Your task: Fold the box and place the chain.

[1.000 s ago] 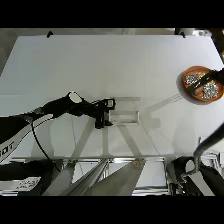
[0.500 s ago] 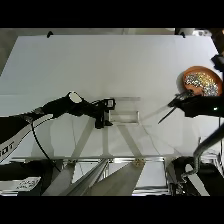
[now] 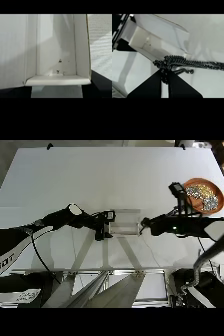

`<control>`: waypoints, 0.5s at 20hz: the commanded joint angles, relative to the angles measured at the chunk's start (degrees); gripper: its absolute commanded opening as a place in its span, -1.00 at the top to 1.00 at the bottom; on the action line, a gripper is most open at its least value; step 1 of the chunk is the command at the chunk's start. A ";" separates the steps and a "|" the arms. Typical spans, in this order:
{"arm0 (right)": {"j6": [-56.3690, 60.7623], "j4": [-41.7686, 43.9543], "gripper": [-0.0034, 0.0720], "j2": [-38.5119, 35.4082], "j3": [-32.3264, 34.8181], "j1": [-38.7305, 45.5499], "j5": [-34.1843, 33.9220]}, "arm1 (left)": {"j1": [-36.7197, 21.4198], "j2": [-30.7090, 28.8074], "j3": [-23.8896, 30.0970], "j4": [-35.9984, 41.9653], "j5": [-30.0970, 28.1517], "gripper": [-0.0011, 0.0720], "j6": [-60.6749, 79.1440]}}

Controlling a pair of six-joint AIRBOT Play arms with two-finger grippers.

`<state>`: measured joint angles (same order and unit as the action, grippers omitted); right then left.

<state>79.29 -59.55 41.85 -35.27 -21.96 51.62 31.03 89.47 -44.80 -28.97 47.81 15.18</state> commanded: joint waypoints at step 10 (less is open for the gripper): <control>3.15 4.42 0.88 16.17 0.59 -14.40 -21.22 | -0.04 -0.02 -0.04 0.00 0.00 -0.26 0.00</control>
<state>82.50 -56.18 54.83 -34.70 -35.48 33.06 31.03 89.47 -44.80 -28.97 47.81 15.16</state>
